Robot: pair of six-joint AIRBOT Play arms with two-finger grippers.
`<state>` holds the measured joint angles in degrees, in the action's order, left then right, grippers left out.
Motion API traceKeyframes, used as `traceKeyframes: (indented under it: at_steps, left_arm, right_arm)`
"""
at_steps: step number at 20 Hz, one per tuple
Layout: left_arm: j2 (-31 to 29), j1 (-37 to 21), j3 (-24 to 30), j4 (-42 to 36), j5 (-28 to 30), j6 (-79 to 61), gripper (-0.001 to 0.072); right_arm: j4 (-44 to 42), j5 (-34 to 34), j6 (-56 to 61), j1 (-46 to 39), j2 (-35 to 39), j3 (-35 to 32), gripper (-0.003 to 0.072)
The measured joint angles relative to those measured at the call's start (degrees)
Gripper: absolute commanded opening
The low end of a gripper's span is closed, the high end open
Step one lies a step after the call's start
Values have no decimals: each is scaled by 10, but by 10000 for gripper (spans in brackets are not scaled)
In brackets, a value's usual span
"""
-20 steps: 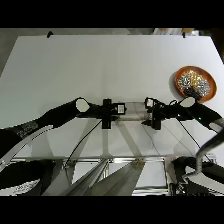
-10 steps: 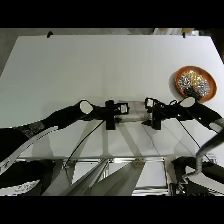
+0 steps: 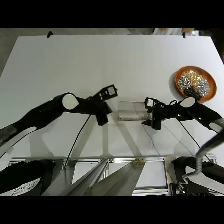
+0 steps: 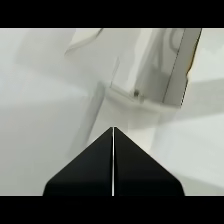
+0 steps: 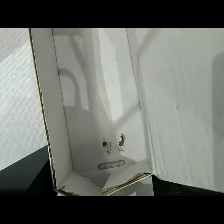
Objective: Fold the box and place the chain.
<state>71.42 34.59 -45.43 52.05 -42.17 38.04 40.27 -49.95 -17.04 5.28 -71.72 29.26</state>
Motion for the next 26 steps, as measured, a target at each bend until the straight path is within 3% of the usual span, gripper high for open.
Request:
traceKeyframes:
  at_steps: [4, 7, 16, 24, 26]
  left_arm:
    - [-16, -47, 1, 133, -58, 311, 2]
    - [12, -57, 2, 127, -63, 428, 2]
    - [100, -19, 1, -27, -37, 445, 1]
    - [110, 11, -54, -53, -39, 442, 13]
    - [111, 22, -70, -53, -42, 442, 116]
  right_arm:
    - [0, 0, 0, 0, 0, 0, 394]
    - [0, 0, 0, 0, 0, 0, 394]
    - [0, 0, 0, 0, 0, 0, 394]
    - [0, 0, 0, 0, 0, 0, 394]
    - [0, 0, 0, 0, 0, 0, 394]
